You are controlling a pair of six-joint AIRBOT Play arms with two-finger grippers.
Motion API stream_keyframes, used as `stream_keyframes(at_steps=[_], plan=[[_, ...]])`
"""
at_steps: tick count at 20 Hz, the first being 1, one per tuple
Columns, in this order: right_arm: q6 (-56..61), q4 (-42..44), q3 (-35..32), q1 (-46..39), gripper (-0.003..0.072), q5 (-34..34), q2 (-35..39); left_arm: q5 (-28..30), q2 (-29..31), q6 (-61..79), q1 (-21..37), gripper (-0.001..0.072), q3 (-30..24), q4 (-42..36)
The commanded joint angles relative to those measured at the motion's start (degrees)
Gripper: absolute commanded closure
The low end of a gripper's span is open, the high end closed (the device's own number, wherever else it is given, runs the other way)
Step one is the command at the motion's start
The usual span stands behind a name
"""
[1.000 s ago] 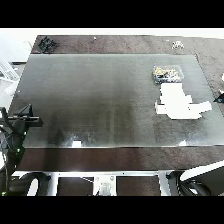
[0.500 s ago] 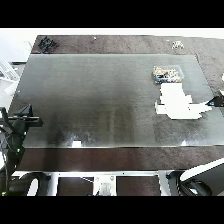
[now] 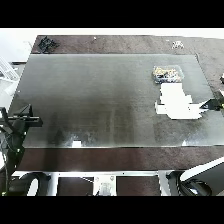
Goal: Fold the box and place the chain.
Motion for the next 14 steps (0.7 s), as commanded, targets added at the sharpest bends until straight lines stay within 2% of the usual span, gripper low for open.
stream_keyframes(at_steps=[1, 5, 7, 8, 9, 11, 14], plan=[[-0.04, 2.58, -1.64, 0.22, 0.0238, 0.63, -0.24, 0.07, 0.04, 0.02, 0.07, 0.0687, -0.02, 0.00], [0.00, 8.39, -1.86, 0.57, 0.0352, 1.40, -0.24, 0.04, 0.04, 0.02, 0.07, 0.0687, -0.02, 0.00], [-0.02, 8.72, -2.45, 1.11, 0.0482, 2.78, -0.22, 0.02, 0.04, 0.02, 0.07, 0.0688, -0.02, 0.00], [-0.04, 9.18, -2.78, 1.40, 0.0616, 3.72, -0.24, 0.04, 0.04, 0.02, 0.07, 0.0687, -0.02, 0.00], [0.00, 10.34, -3.06, 1.60, 0.0680, 5.05, -0.22, 0.02, 0.04, 0.02, 0.07, 0.0687, -0.02, 0.00], [0.83, 14.32, -3.50, 2.16, 0.0684, 8.15, -0.20, 0.02, 0.04, 0.02, 0.07, 0.0687, -0.02, 0.00], [2.40, 18.84, -6.43, 4.15, 0.0686, 8.37, 1.99, 0.02, 0.04, 0.02, 0.07, 0.0687, -0.02, 0.00]])
